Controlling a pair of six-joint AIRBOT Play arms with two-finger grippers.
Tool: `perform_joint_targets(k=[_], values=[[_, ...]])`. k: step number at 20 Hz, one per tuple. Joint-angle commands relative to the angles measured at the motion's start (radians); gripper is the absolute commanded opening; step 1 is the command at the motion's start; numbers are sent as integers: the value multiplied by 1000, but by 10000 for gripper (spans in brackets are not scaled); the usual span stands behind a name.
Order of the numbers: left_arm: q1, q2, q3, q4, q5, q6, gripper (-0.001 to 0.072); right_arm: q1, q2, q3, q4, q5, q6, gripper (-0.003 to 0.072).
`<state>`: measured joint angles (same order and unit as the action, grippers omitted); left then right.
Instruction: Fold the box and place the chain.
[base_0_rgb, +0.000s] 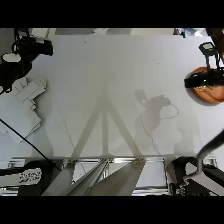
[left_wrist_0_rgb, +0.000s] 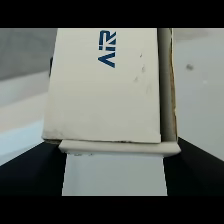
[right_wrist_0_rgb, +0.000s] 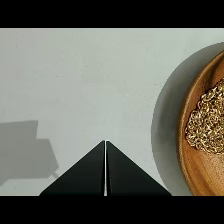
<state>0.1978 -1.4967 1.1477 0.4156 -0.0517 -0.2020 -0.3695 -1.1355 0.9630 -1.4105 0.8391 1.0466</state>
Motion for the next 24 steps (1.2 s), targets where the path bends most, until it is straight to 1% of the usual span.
perform_joint_targets(k=[1, 5, 9, 20, 22, 23, 24], values=[[28, -97, 0, 4, 45, -1, 11, -1, 0, 1, 0, 0, 0, 11], [47, -199, 0, 4, 48, 0, 11, -1, 0, 1, 0, 0, 0, 11], [52, -255, 0, 4, 48, 19, 12, -1, 0, 1, 0, 0, 0, 11], [53, -304, 0, 39, 55, 23, 25, -1, 0, 1, 0, 0, 0, 11], [53, -309, 0, 39, 54, 22, 59, -1, 0, 1, 0, 0, 0, 11], [53, -308, 0, 39, 55, 22, 110, -1, 0, 1, 0, 0, 0, 11], [53, -308, 0, 39, 55, 22, 208, -1, 0, 1, 0, 0, 0, 11]])
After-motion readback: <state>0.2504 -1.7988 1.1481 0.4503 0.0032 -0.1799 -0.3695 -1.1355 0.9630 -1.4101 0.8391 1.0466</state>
